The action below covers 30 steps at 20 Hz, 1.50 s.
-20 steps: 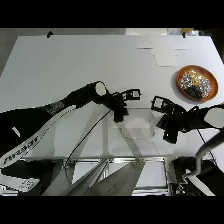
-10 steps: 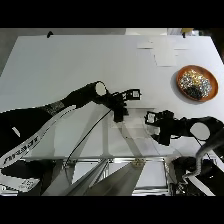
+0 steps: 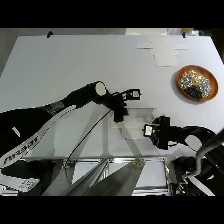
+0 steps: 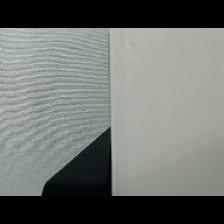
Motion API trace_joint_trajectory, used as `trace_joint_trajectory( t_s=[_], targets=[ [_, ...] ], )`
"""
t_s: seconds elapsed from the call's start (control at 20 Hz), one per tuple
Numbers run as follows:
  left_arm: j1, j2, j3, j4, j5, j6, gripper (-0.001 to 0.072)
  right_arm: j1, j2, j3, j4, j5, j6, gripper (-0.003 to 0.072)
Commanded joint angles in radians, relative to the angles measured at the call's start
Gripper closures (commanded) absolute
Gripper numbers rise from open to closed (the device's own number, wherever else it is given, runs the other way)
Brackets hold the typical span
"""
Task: Fold the box and place the chain.
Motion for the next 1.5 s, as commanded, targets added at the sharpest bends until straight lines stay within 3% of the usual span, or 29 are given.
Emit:
trace_joint_trajectory(
  t_s=[0.0,0.1,0.35,0.45,0.65,1.0,1.45],
  targets=[
    [0.000,0.000,0.000,0.000,0.001,0.000,0.0693,0.051,0.064,-0.010,0.001,0.013,-0.001,0.0002],
    [0.000,0.000,0.000,0.000,0.001,0.000,0.0693,0.065,0.122,-0.019,0.002,0.044,0.058,0.0049],
    [0.000,0.000,0.000,0.000,0.001,0.000,0.0693,0.065,0.125,-0.055,-0.002,0.040,0.094,0.0048],
    [0.000,0.000,0.000,0.000,0.001,0.000,0.0693,0.065,0.125,-0.064,-0.011,0.027,0.094,-0.0016],
    [0.000,0.000,0.000,0.000,0.001,0.000,0.0693,0.051,0.101,-0.064,-0.015,-0.064,0.093,-0.0014],
    [0.000,0.000,0.000,0.000,0.001,0.000,0.0693,0.014,0.038,-0.016,0.004,-0.098,-0.018,-0.0011],
    [0.000,0.000,0.000,0.000,0.001,0.000,0.0693,-0.128,0.010,0.045,0.205,-0.061,-0.273,-0.0003]
  ],
)
